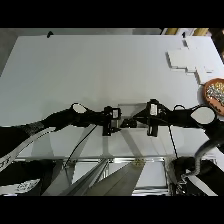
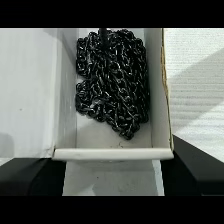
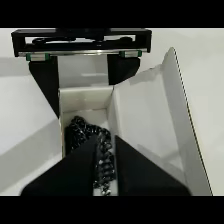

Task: Fold the box and place the chain.

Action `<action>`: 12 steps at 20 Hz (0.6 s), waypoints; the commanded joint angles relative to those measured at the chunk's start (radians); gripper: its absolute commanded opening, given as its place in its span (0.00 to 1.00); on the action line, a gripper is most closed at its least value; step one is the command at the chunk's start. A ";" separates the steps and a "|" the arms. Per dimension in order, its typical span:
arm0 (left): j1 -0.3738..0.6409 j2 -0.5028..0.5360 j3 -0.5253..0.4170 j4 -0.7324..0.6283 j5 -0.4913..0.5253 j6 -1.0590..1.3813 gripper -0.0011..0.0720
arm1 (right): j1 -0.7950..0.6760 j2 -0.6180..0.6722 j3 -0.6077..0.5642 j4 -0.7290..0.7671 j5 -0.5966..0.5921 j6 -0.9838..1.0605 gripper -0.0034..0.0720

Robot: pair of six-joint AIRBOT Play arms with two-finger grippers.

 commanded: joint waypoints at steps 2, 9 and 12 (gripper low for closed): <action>0.001 0.001 0.000 0.000 0.000 0.000 0.03 | -0.035 0.000 0.001 -0.033 -0.019 0.000 0.31; 0.001 0.001 0.000 0.000 0.000 0.000 0.03 | -0.320 0.006 0.001 -0.343 0.065 0.000 0.28; 0.001 0.001 0.000 0.000 0.000 0.000 0.03 | -0.322 -0.071 0.000 -0.402 0.078 0.003 0.29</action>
